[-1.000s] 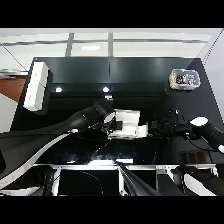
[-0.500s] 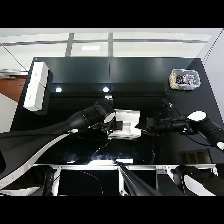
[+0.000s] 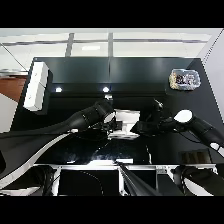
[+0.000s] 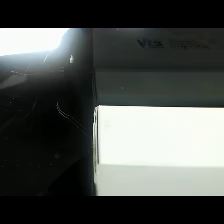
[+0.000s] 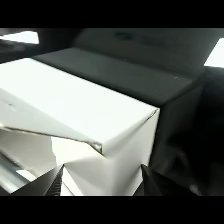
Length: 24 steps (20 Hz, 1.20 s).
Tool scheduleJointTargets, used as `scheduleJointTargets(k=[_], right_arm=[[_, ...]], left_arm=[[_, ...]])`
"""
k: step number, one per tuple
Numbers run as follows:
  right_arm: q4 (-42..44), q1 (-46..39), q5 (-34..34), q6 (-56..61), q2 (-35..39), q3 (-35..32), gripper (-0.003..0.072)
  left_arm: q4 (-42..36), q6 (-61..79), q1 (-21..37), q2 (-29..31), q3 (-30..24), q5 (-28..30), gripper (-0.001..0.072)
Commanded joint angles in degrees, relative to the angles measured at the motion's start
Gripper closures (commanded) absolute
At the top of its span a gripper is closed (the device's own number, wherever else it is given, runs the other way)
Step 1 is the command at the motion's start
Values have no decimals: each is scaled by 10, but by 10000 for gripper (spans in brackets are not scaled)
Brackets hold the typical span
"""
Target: Fold the box and place the chain.
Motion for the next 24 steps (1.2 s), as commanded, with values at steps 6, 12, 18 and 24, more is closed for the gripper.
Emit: scheduleJointTargets(k=[6, 12, 18, 24], right_arm=[[-292, 130, -22, 328, -12, 90, 269], [-396, 187, 61, 415, -80, 160, 384], [-410, 207, 72, 470, -111, 177, 448], [-410, 210, 74, 488, -130, 177, 455]], left_arm=[[0, 0, 0, 0, 0, 0, 677], [0, 0, 0, 0, 0, 0, 677], [0, 0, 0, 0, 0, 0, 677], [0, 0, 0, 0, 0, 0, 677]])
